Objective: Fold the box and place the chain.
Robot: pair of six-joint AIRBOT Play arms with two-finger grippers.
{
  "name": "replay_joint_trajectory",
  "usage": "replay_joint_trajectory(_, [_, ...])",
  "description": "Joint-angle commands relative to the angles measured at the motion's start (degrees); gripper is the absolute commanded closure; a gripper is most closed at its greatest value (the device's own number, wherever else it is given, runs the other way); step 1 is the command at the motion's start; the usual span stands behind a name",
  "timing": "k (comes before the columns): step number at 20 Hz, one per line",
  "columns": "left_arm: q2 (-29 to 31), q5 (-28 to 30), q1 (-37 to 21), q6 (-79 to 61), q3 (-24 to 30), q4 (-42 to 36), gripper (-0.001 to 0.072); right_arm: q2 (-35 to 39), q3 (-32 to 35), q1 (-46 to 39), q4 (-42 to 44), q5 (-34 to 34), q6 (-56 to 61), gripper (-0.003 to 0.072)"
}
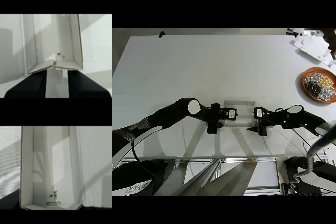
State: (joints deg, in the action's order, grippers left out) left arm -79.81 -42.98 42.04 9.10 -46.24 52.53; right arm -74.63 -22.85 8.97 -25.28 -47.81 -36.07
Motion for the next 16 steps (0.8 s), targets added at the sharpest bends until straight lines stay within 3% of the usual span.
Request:
replay_joint_trajectory(1, [0.04, 4.22, 1.97, -0.37, 0.02, -1.25, 0.0458, 0.00, 0.00, 0.00, 0.02, 0.02, 0.00, 0.0394])
replay_joint_trajectory(5, [0.00, 5.88, 3.08, -0.33, 0.02, -1.66, 0.0461, 0.00, 0.00, 0.00, 0.02, 0.02, 0.00, 0.0394])
replay_joint_trajectory(7, [0.00, 5.86, 3.13, -0.33, 0.02, -1.75, 0.0582, 0.00, 0.00, 0.00, 0.02, 0.02, 0.00, 0.0394])
replay_joint_trajectory(16, [-0.24, 5.92, 3.41, -0.33, 0.02, -1.70, 0.0541, 0.00, 0.00, 0.00, 0.02, 0.02, 0.00, 0.0394])
